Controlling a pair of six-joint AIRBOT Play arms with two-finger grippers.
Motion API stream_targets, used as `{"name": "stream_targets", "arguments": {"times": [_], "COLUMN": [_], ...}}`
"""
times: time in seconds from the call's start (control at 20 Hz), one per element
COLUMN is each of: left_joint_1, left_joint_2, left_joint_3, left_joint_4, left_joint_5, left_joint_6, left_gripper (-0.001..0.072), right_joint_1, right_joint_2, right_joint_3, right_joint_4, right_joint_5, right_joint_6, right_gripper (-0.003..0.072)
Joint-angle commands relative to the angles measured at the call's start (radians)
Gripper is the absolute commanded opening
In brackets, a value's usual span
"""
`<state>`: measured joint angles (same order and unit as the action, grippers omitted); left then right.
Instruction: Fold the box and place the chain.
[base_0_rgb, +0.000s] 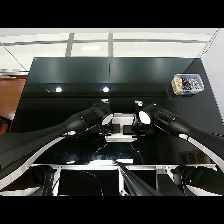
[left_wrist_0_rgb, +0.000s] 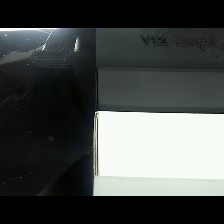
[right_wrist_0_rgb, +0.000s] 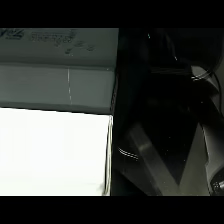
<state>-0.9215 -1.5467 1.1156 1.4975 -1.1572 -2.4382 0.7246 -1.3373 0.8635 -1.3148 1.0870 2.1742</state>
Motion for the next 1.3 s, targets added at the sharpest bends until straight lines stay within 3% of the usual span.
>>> {"name": "stream_targets", "arguments": {"times": [0.0,0.05,0.15,0.2,0.3,0.4,0.5,0.6,0.65,0.7,1.0,1.25], "left_joint_1": [0.001,0.001,0.001,0.001,0.001,0.001,0.001,0.001,0.001,0.001,0.001,0.001], "left_joint_2": [0.0,0.0,0.0,0.0,0.0,0.0,0.0,0.0,0.0,0.0,0.0,0.0], "left_joint_3": [0.0,0.0,0.0,0.0,0.0,0.0,0.0,0.0,0.0,0.0,0.0,0.0], "left_joint_4": [0.001,0.001,0.001,0.001,0.001,0.001,0.0,0.0,0.0,0.0,0.001,0.001], "left_joint_5": [0.0,0.0,0.0,0.0,0.0,0.0,0.0,0.0,0.0,0.0,0.0,-0.002], "left_joint_6": [0.0,0.0,0.0,0.0,0.0,0.0,0.0,0.0,0.0,0.0,0.0,0.0], "left_gripper": [0.0027,0.0027,0.0027,0.0027,0.0027,0.0027,0.0027,0.0027,0.0027,0.0027,0.0027,0.0027], "right_joint_1": [0.0,0.0,0.0,0.0,0.0,0.0,0.0,0.0,0.0,-0.001,-0.009,-0.107], "right_joint_2": [-0.001,-0.001,-0.001,-0.001,-0.001,-0.001,-0.001,-0.001,0.0,0.002,0.138,0.426], "right_joint_3": [0.001,0.001,0.001,0.001,0.001,0.001,0.001,0.001,0.001,0.001,0.001,0.0], "right_joint_4": [0.005,0.005,0.005,0.005,0.005,0.005,0.004,0.004,0.004,0.002,-0.08,-0.246], "right_joint_5": [-0.019,-0.021,-0.024,-0.024,-0.029,-0.034,-0.034,-0.037,-0.036,-0.034,0.032,0.14], "right_joint_6": [0.01,0.01,0.013,0.019,0.018,0.019,0.019,0.019,0.019,0.018,-0.025,-0.063], "right_gripper": [0.0012,0.0015,0.0255,0.0255,0.0063,0.001,0.001,0.0049,0.0238,0.0302,0.0302,0.0301]}}
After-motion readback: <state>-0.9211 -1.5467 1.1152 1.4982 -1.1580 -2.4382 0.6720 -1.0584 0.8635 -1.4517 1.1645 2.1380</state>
